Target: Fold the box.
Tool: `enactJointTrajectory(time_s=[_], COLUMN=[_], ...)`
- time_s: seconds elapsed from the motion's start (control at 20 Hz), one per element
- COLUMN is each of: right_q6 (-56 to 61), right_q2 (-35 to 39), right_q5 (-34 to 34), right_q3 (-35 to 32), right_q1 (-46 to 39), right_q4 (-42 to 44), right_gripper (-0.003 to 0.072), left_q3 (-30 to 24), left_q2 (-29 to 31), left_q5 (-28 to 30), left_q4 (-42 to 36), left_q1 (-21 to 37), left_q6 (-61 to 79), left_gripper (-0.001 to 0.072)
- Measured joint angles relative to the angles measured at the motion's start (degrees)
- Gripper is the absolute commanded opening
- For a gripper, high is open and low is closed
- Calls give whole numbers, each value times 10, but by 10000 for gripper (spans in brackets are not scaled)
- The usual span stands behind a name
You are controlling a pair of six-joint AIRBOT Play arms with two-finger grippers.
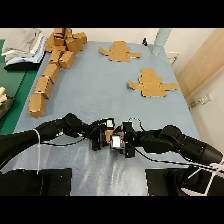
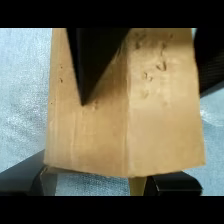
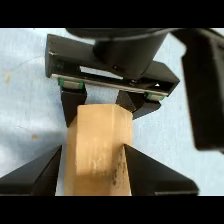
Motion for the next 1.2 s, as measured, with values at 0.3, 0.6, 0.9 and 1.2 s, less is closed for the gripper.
enactJointTrajectory(time_s=[0.3,0.6,0.9,1.2], right_q6=[36,65,50,13], right_q2=[82,94,43,-4], right_q5=[-34,-35,-28,-12], right_q3=[0,0,0,0], right_q1=[-10,-62,-61,-40], right_q4=[53,40,41,41], right_gripper=[577,508,508,508], left_q3=[0,0,0,0], left_q2=[0,0,0,0], left_q5=[0,0,0,0], left_q4=[0,0,0,0], left_q1=[0,0,0,0], left_q6=[0,0,0,0], left_gripper=[394,394,394,394])
